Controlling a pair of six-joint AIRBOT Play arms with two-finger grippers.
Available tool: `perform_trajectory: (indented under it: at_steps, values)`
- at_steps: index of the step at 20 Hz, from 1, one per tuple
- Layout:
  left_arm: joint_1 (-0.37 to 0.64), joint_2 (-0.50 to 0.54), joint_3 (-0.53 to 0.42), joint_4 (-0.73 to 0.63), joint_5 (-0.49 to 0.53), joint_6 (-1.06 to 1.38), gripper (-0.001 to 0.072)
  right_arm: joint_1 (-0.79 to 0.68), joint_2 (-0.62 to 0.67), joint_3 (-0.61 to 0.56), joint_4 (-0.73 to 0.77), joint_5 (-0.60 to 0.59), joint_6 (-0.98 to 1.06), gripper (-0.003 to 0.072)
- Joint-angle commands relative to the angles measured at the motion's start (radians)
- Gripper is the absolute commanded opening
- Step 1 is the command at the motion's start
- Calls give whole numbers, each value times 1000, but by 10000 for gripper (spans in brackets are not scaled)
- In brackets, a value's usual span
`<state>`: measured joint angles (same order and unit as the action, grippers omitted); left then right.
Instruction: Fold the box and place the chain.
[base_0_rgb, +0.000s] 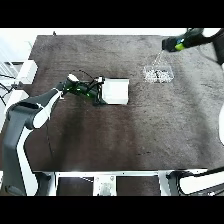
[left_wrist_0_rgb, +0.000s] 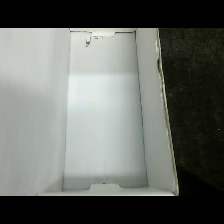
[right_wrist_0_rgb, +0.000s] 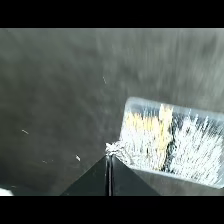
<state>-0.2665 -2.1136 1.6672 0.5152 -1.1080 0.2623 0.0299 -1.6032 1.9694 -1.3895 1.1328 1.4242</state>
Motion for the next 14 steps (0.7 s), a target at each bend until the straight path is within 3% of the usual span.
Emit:
perform_trajectory:
  at_steps: [1,8,14]
  values:
    - [0,0,0,0,0,0,355,37,160,0,-1,14,-39,9]
    - [0,0,0,0,0,0,355,173,346,0,-1,76,-49,9]
    - [0,0,0,0,0,0,355,335,374,-26,-2,144,-49,9]
